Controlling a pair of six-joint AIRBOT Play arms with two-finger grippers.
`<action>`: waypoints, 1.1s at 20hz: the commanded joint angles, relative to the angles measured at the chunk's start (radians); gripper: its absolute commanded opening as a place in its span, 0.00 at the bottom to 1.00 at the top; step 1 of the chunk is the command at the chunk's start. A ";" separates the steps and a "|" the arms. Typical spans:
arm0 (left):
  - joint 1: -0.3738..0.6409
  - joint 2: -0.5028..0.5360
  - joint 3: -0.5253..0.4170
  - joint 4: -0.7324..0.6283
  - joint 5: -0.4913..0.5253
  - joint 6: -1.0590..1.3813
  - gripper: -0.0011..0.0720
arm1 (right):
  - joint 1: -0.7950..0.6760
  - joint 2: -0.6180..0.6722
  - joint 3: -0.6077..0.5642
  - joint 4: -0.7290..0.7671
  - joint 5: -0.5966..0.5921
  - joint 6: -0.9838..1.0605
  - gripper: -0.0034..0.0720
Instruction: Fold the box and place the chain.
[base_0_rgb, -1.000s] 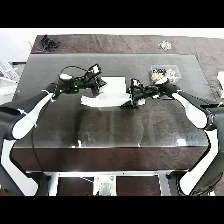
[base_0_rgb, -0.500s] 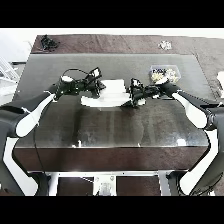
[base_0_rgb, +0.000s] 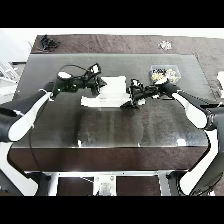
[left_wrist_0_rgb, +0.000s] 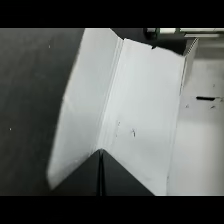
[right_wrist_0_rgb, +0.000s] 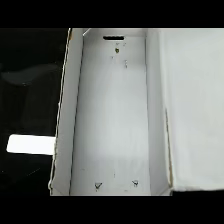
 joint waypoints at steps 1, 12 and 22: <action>0.060 0.076 0.001 0.071 -0.239 -0.111 0.32 | 0.000 0.000 0.000 0.002 0.000 0.000 0.81; 0.073 0.085 0.003 0.547 -0.371 -0.517 0.69 | 0.000 0.000 0.000 0.002 0.000 0.000 0.81; 0.005 0.079 0.000 0.602 -0.246 -0.483 0.77 | 0.000 0.000 0.000 0.002 0.000 0.000 0.81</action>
